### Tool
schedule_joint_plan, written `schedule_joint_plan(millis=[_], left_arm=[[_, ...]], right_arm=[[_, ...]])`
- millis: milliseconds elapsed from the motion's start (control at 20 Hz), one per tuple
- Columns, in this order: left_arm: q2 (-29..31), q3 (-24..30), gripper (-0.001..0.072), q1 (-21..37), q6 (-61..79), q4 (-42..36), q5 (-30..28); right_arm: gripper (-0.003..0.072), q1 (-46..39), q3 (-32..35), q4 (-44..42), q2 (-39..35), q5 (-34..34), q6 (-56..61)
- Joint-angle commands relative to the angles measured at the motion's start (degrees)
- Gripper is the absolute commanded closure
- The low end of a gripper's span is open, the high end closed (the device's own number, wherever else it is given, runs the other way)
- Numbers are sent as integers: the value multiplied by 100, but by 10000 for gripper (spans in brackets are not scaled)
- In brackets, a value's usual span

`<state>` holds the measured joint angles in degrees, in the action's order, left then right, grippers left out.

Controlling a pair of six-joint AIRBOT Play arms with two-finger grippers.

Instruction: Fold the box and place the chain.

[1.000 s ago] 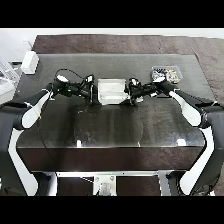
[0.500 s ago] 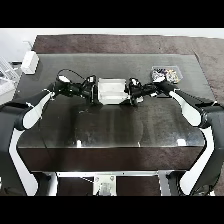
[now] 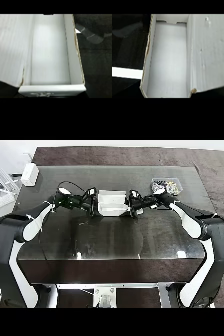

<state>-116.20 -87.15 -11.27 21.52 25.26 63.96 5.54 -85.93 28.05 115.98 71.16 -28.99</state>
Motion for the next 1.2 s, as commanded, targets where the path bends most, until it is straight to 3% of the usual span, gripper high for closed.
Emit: schedule_joint_plan(millis=[0, 750, 850, 950, 1000, 1150], left_arm=[[7, -4, 301, -4, -4, -9, 9], [7, -4, 301, -4, -4, -7, 4], [7, -4, 301, -4, -4, -9, 4], [7, -4, 301, -4, -4, -9, 7], [7, -4, 301, -4, -4, -9, 7], [7, -4, 301, -4, -4, -9, 2]], right_arm=[[171, 7, -4, 0, -4, 4, 2], [169, 7, -4, 4, -4, 72, 149], [16, -4, -35, -42, -13, 48, 496], [10, -76, -74, -15, -70, 55, 586], [-34, -120, -74, -17, -140, 55, 586], [-34, -304, -76, 57, -387, 168, 588]])
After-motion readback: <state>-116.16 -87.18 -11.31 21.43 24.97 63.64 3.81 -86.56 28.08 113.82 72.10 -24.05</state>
